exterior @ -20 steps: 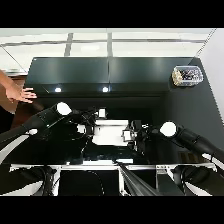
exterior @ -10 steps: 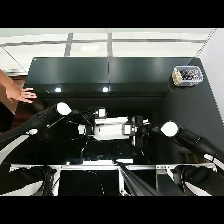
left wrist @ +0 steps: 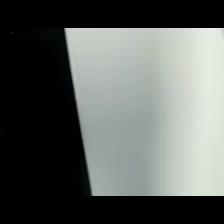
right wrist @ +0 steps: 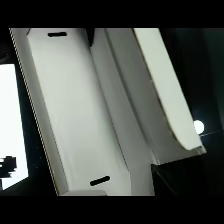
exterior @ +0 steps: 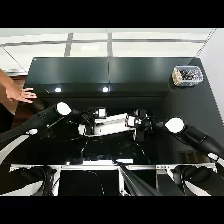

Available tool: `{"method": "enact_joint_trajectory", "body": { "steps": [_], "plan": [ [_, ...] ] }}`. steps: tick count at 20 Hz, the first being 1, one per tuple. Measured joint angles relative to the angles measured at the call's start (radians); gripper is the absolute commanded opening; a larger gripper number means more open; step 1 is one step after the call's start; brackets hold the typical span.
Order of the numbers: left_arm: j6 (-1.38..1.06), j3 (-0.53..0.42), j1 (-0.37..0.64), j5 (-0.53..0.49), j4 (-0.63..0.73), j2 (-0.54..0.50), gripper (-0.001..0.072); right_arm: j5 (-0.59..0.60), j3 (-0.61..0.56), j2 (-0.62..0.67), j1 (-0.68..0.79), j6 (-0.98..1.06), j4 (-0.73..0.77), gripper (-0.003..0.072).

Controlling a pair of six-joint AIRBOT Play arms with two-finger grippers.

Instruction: Fold the box and place the chain.

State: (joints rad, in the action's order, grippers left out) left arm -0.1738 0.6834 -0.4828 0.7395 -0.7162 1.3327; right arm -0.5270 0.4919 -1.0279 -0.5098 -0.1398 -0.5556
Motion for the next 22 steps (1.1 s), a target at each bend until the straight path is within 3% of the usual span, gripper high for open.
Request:
{"method": "enact_joint_trajectory", "body": {
  "steps": [9,15,22],
  "plan": [
    [-0.003,0.0,0.0,0.005,-0.002,0.0,0.0027,-0.1,0.022,-0.01,0.064,-0.024,0.008,0.0707],
    [0.004,0.008,0.0,0.009,-0.011,0.0,0.0026,-0.152,0.023,-0.092,0.069,-0.177,0.135,0.0705],
    [0.082,0.041,0.0,0.045,-0.069,0.001,0.0026,-0.177,0.023,-0.159,0.069,-0.248,0.175,0.0705]
  ]
}}
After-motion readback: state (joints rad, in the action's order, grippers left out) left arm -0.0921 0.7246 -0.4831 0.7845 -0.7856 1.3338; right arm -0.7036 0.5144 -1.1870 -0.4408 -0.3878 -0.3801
